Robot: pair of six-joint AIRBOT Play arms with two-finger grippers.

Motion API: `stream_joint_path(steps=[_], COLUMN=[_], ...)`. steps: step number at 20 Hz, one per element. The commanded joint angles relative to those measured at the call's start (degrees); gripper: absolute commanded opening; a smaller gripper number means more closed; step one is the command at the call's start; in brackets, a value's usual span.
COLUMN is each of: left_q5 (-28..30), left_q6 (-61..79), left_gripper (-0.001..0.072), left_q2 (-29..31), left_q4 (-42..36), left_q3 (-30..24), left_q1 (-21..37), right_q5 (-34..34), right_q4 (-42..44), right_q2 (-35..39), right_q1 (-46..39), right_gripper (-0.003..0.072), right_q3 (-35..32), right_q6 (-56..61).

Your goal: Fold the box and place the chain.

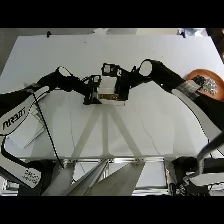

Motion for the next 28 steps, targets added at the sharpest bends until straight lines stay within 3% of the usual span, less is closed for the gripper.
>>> stream_joint_path(steps=[1, 4, 6, 7, 14, 16, 17, 18, 19, 24, 28], left_q5=[0.0, 0.0, 0.0, 0.0, 0.0, 0.0, 0.0, 0.0, 0.0, 0.0, 0.0], left_q6=[-0.02, -0.02, -0.02, -0.02, -0.02, -0.02, -0.02, -0.02, -0.02, -0.02, -0.02], left_gripper=[0.0323, 0.0323, 0.0323, 0.0323, 0.0323, 0.0323, 0.0323, 0.0323, 0.0323, 0.0323, 0.0323], left_q2=[0.04, 0.04, 0.04, 0.02, 0.04, 0.04, 0.02, 0.04, 0.04, 0.02, 0.04], left_q4=[0.02, 0.02, 0.02, 0.02, 0.02, 0.02, 0.02, 0.02, 0.02, 0.02, 0.02], left_q3=[-0.02, -0.02, -0.02, -0.02, 0.0, -0.02, -0.02, -0.02, -0.02, -0.02, -0.02], left_q1=[0.0, 0.0, 0.0, 0.0, 0.0, 0.0, 0.0, 0.0, 0.0, 0.0, 0.0], right_q5=[4.46, 4.17, 3.98, 3.89, 2.78, 1.49, 1.01, 0.59, -0.13, -5.09, -6.49], right_q4=[-0.72, -0.83, -0.94, -0.94, -0.94, -0.31, 1.14, 3.28, 6.19, 27.39, 29.09], right_q2=[0.04, 0.04, 0.07, 0.13, 4.76, 7.13, 7.63, 7.58, 7.04, -0.15, -5.84], right_q1=[0.11, 0.11, 0.09, 0.09, -0.22, -0.22, -0.22, -0.22, -0.2, -0.02, 1.55], right_gripper=[0.0175, 0.019, 0.0333, 0.0346, 0.0341, 0.0335, 0.0265, 0.0104, 0.0011, 0.0011, 0.0011], right_q3=[-1.51, -3.5, -3.76, -3.74, -3.74, -3.74, -3.74, -3.76, -3.76, -3.76, -3.76], right_q6=[0.26, 0.42, 0.44, 0.44, 1.42, 7.58, 11.21, 13.33, 14.53, 20.2, 23.63])
